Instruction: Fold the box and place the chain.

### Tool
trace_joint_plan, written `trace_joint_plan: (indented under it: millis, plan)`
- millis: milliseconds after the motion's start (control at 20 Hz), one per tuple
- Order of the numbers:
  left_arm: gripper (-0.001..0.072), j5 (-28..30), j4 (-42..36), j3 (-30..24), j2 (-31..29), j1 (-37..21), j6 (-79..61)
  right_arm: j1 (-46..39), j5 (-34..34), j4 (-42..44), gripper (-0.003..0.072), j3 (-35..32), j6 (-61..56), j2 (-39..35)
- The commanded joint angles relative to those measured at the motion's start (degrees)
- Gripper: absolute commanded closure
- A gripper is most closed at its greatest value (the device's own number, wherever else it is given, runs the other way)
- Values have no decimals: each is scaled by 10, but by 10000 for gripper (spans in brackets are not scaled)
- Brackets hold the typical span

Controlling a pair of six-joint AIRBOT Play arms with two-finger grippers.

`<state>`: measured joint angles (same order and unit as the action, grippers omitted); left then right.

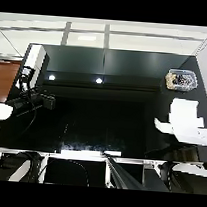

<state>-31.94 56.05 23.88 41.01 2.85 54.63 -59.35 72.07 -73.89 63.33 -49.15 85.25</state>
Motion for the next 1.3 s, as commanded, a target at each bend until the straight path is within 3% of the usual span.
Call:
trace_joint_plan:
  millis: [0, 50, 150, 350, 600, 800, 950, 1150, 1250]
  plan:
    - [1, -2, 0, 0, 2, 0, 0, 2, 32, 1, 571, 0, 8, 2]
    - [1, -2, 0, 0, 2, 0, 0, 2, 48, 4, 668, 0, 9, 2]
    - [2, -2, 0, 0, 2, 0, 0, 2, 80, 32, 675, 0, 12, 1]
    - [2, -2, 0, 0, 2, 0, 0, 21, 124, 173, 676, -9, 12, -7]
    - [1, -7, -1, 0, 2, 0, 0, 125, 127, 319, 677, -63, 40, -46]
    - [2, -36, -25, 0, 3, 0, 0, 248, 1, 472, 676, -180, 92, -127]
    - [3, -66, -120, 0, 19, 12, 0, 368, -59, 597, 677, -281, 139, -210]
    - [2, -57, -171, 11, 71, 80, 1, 516, -217, 603, 677, -400, 143, -331]
    - [2, -48, -181, 30, 104, 101, 7, 565, -260, 602, 676, -434, 143, -359]
